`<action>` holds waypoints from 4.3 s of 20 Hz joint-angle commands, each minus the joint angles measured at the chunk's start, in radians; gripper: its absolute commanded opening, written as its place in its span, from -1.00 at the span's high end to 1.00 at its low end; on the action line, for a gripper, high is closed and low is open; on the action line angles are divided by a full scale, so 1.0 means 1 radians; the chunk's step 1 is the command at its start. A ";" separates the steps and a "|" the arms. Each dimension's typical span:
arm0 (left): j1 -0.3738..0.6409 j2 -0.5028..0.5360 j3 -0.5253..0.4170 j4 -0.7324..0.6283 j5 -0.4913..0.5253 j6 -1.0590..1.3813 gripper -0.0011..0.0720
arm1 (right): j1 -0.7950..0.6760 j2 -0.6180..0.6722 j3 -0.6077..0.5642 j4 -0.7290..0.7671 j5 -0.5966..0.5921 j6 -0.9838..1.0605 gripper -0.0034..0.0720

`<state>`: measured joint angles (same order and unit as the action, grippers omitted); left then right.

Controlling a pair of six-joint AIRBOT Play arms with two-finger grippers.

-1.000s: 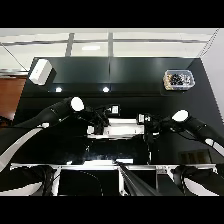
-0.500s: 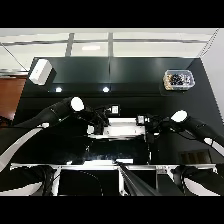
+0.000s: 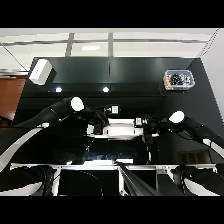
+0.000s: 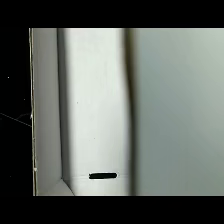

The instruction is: Fold the box and place the chain.

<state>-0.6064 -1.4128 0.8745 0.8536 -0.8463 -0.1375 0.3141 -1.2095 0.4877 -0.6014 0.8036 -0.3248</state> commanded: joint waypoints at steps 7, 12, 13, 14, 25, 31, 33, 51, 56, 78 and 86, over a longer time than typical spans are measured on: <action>0.000 -0.001 0.000 0.003 -0.004 -0.001 0.90 | 0.004 0.000 -0.001 -0.002 -0.004 0.003 -0.76; -0.001 -0.001 -0.006 0.029 -0.005 -0.003 0.90 | 0.004 0.000 -0.001 -0.002 -0.004 0.003 -0.77; -0.001 -0.001 -0.007 0.044 -0.005 -0.010 0.90 | 0.004 0.000 -0.001 -0.002 -0.004 0.003 -0.77; -0.001 -0.001 -0.007 0.063 -0.003 -0.027 0.90 | 0.004 0.000 -0.001 -0.002 -0.004 0.003 -0.76; -0.001 -0.003 -0.007 0.077 0.004 -0.027 0.90 | 0.004 0.000 -0.001 -0.002 -0.004 0.003 -0.76; -0.004 -0.003 -0.007 0.077 0.005 -0.027 0.90 | 0.006 0.000 -0.001 0.006 -0.004 0.004 -0.77; -0.004 -0.003 -0.007 0.077 0.005 -0.027 0.90 | 0.006 0.000 -0.001 0.006 -0.003 0.004 -0.77; -0.004 -0.003 -0.007 0.077 0.005 -0.027 0.90 | 0.042 0.000 0.000 0.013 -0.036 0.018 -0.77; -0.004 -0.003 -0.007 0.077 0.004 -0.027 0.90 | 0.049 -0.001 0.000 0.021 -0.053 0.026 -0.77; 0.037 0.291 -0.034 0.184 -0.460 -0.878 0.91 | 0.049 -0.001 0.000 0.021 -0.052 0.026 -0.24; -0.003 0.237 -0.182 -0.357 0.417 -0.695 0.91 | 0.049 0.000 0.000 0.021 -0.052 0.026 -0.25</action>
<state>-0.6025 -1.1496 0.7189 0.6502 -0.7395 -0.8818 0.3626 -1.2102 0.4866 -0.5808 0.7513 -0.2993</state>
